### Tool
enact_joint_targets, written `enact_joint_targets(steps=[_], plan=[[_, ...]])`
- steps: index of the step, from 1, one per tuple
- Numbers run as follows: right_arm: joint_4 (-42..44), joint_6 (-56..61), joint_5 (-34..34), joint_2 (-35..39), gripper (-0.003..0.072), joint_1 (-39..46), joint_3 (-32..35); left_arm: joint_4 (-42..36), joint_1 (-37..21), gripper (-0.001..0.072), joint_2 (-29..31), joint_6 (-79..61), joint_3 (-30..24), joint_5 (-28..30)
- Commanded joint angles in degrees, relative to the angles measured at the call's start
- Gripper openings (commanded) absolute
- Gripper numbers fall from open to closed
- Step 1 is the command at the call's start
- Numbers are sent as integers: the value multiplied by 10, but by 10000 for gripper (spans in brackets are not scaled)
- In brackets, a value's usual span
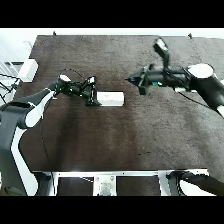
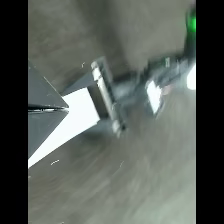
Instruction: Fold the box and place the chain.
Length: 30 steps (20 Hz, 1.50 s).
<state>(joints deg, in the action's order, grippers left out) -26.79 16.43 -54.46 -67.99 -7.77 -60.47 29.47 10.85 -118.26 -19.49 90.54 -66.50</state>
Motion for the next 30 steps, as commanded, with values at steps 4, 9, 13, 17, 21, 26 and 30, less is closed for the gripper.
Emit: enact_joint_targets(steps=[4,9,13,17,21,26,30], plan=[[3,12,71,132,8,32,193,-4,0,494,0,0,0,-1],[3,14,71,135,8,33,226,-17,0,494,0,0,0,-1],[2,14,82,135,8,33,231,-21,-1,45,4,17,2,-11],[3,14,85,135,8,46,232,-23,-23,16,53,95,9,7],[4,16,86,135,8,59,232,-19,-85,13,119,241,8,164],[4,16,94,134,8,61,235,-5,-198,12,163,379,-12,237],[5,16,97,130,8,61,240,18,-265,13,162,467,-35,311]])
